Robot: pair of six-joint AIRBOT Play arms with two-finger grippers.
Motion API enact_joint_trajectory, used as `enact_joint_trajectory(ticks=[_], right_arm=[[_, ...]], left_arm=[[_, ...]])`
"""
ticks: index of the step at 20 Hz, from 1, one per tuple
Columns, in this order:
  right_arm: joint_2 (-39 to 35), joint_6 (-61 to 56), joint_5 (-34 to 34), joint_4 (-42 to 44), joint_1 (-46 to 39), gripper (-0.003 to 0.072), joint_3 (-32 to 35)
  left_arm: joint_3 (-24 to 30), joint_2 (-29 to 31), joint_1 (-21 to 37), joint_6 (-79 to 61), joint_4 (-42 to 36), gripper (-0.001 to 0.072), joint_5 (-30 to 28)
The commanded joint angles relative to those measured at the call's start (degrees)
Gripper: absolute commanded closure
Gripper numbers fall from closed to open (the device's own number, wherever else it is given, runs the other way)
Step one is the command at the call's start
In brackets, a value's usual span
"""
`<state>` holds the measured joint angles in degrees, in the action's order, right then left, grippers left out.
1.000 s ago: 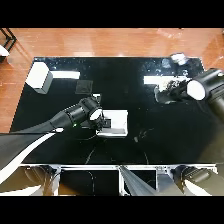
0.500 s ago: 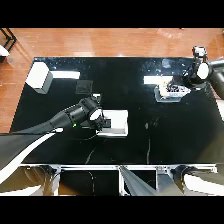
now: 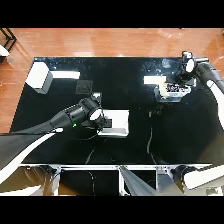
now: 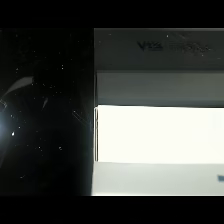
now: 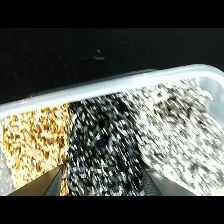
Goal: Fold the box and place the chain.
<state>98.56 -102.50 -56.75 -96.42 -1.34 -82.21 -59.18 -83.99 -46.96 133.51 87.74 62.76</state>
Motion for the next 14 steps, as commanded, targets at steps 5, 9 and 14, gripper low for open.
enact_joint_trajectory(ticks=[5, 9, 14], right_arm=[[3.04, 0.37, -0.24, 0.46, -0.09, 0.0291, -0.98], [3.02, 2.58, -2.45, 0.39, -0.09, 0.0666, -1.55], [0.13, 5.99, -6.91, 0.24, -0.09, 0.0667, -6.23]], left_arm=[[0.0, 0.0, -0.02, 0.0, 0.02, 0.0693, 0.04], [0.0, 0.0, -0.02, 0.0, 0.02, 0.0693, 0.07], [0.0, 0.0, -0.02, 0.0, 0.02, 0.0694, 0.07]])
